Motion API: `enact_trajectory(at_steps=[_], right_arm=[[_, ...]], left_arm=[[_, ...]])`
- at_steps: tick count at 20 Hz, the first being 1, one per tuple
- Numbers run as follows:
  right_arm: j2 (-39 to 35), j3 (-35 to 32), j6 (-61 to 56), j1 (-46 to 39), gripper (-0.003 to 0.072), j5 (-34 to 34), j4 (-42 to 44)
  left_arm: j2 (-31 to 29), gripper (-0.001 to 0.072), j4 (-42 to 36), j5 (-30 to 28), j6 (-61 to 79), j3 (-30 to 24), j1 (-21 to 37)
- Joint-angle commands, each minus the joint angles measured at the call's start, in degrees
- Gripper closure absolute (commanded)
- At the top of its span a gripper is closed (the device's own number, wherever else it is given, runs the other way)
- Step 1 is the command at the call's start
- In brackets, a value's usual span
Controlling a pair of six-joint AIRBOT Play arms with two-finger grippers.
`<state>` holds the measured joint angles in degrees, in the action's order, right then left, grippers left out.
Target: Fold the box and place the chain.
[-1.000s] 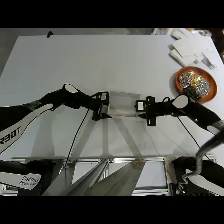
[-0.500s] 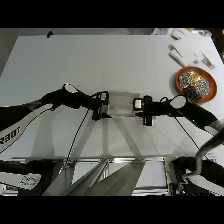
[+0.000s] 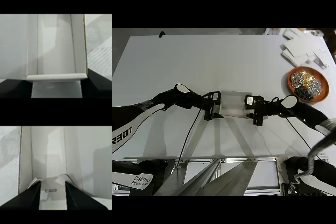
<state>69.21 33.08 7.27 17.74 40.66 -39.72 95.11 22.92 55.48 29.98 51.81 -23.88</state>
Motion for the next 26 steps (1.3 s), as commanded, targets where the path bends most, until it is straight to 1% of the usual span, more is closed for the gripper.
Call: enact_trajectory(at_steps=[1, 2, 3, 5, 7, 8, 10, 11, 13, 15, 17, 18, 20, 21, 22, 24, 26], right_arm=[[-5.18, 0.0, -19.28, 0.0, 0.0463, 4.39, -10.21], [-7.45, 0.0, -27.61, -0.02, 0.0637, 5.9, -14.16], [-9.46, -0.02, -34.34, 0.0, 0.0667, 6.49, -18.05], [-13.66, -0.02, -45.97, -0.02, 0.0668, 6.47, -24.3], [-17.73, -0.02, -54.8, -0.09, 0.0668, 5.38, -29.35], [-19.47, 0.0, -60.57, -1.18, 0.0668, 4.46, -31.26], [-20.87, -0.09, -69.33, -6.67, 0.0668, 4.63, -31.36], [-20.74, -0.68, -72.54, -10.38, 0.0668, 4.76, -30.1], [-20.22, -3.17, -75.32, -17.09, 0.0668, 4.81, -26.82], [-19.56, -7.28, -76.46, -21.62, 0.0668, 4.07, -22.32], [-18.43, -10.88, -76.02, -22.01, 0.0668, 2.08, -17.42], [-17.35, -12.33, -74.97, -22.01, 0.0668, 0.87, -13.57], [-14.88, -14.19, -68.81, -22.01, 0.0667, -0.94, -3.98], [-13.42, -14.29, -66.18, -22.01, 0.0667, -1.03, -0.52], [-11.61, -14.29, -65.02, -21.66, 0.0667, -1.11, 1.9], [-7.52, -14.29, -65.0, -19.91, 0.0668, -2.64, 3.43], [-4.48, -14.29, -61.44, -18.4, 0.0667, -2.25, 8.66]], left_arm=[[-0.02, 0.0622, 0.0, 0.02, -0.02, -0.02, -0.02], [-0.02, 0.0622, 0.0, 0.0, -0.04, 0.0, -0.02], [-0.02, 0.0622, 0.0, 0.0, -0.04, -0.02, -0.02], [-0.02, 0.0622, 0.0, 0.0, -0.02, -0.02, -0.02], [-0.02, 0.0622, 0.0, 0.0, -0.02, -0.02, -0.02], [-0.02, 0.0622, 0.0, 0.0, -0.02, -0.02, -0.02], [-0.02, 0.0622, 0.0, 0.02, -0.02, -0.02, -0.02], [-0.02, 0.0622, 0.0, 0.0, -0.02, -0.02, -0.02], [-0.02, 0.0622, 0.02, 0.0, -0.02, -0.02, -0.02], [-0.02, 0.0622, 0.02, 0.0, -0.02, -0.02, -0.02], [-0.02, 0.0622, 0.02, 0.02, -0.02, -0.02, -0.02], [-0.02, 0.0622, 0.0, 0.02, -0.04, -0.02, -0.02], [-0.02, 0.0622, 0.0, 0.0, -0.02, -0.02, -0.02], [-0.02, 0.0622, 0.02, 0.0, -0.02, -0.02, -0.02], [-0.02, 0.0622, 0.0, 0.0, -0.04, -0.02, -0.02], [-0.02, 0.0622, 0.0, 0.0, -0.04, 0.0, -0.02], [-0.02, 0.0622, 0.0, 0.0, -0.02, -0.02, -0.02]])
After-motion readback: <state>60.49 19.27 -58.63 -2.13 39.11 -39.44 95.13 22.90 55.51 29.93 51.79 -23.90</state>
